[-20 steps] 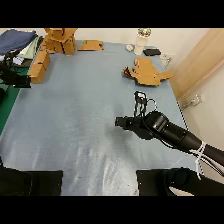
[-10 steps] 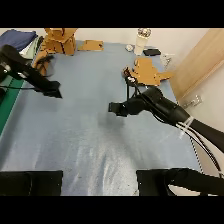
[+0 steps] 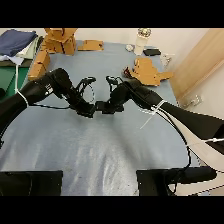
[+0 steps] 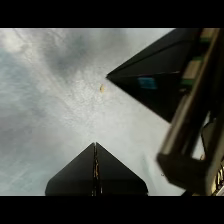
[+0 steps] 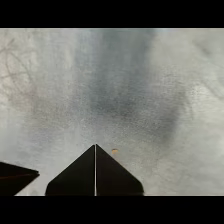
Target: Fold the box.
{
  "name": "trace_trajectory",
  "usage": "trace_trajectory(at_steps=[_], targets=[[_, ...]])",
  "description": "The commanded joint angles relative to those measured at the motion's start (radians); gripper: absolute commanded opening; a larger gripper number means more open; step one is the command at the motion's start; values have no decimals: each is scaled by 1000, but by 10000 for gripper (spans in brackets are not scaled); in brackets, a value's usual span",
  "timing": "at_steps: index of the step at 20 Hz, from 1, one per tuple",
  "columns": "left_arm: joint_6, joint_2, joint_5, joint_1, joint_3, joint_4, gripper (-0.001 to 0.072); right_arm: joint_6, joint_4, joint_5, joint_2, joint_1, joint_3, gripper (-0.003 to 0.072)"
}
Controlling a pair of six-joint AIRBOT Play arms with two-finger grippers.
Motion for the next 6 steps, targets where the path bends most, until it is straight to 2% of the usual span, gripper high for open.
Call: trace_trajectory(at_steps=[1,6], targets=[[-14,1,-12,-31,-15,-2,12,-21,28,-21,-17,4,11,3],[-14,1,-6,-31,-15,-2,12,-21,25,-21,-17,4,11,3]])
